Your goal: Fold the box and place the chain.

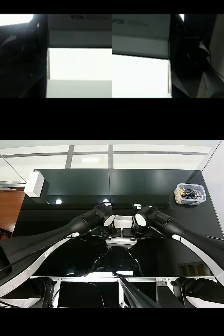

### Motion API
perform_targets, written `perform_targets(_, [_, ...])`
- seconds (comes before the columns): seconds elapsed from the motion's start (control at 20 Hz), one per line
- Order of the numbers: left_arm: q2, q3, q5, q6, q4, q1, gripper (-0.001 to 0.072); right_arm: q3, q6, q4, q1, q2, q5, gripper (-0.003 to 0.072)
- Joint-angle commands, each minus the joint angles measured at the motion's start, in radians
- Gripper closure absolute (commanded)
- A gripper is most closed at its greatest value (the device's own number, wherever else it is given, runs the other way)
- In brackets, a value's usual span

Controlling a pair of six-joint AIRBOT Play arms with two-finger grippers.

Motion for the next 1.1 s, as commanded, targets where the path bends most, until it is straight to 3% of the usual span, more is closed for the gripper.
perform_targets(0.0, [0.000, 0.000, 0.000, -0.002, -0.002, 0.001, 0.0682, -0.009, -0.005, -0.002, 0.000, 0.000, 0.002, 0.0516])
perform_targets(0.2, [0.000, 0.000, 0.000, -0.002, -0.002, 0.001, 0.0682, -0.010, -0.005, -0.003, 0.000, 0.000, -0.006, 0.0520])
perform_targets(0.3, [0.000, 0.000, 0.000, -0.002, -0.002, 0.001, 0.0682, -0.010, -0.027, 0.000, 0.000, 0.000, -0.020, 0.0672])
perform_targets(0.5, [0.000, 0.000, 0.000, -0.002, -0.002, 0.001, 0.0682, -0.010, -0.027, 0.012, 0.000, 0.000, -0.041, 0.0671])
perform_targets(0.55, [0.000, 0.000, 0.000, -0.002, -0.002, 0.001, 0.0682, -0.010, -0.026, 0.018, 0.000, 0.000, -0.041, 0.0655])
perform_targets(0.6, [0.000, 0.000, 0.000, -0.002, -0.002, 0.001, 0.0682, -0.010, -0.027, 0.017, -0.001, 0.002, -0.034, 0.0535])
perform_targets(0.65, [0.000, 0.000, 0.000, -0.002, -0.002, 0.001, 0.0682, -0.010, -0.027, 0.016, -0.005, 0.006, -0.019, 0.0476])
perform_targets(0.85, [0.000, 0.000, 0.000, -0.002, -0.002, 0.001, 0.0682, -0.009, -0.105, 0.013, -0.032, 0.099, 0.034, 0.0476])
perform_targets(1.05, [0.000, 0.000, 0.003, -0.002, -0.002, 0.001, 0.0682, -0.010, -0.176, -0.002, -0.083, 0.304, 0.085, 0.0476])
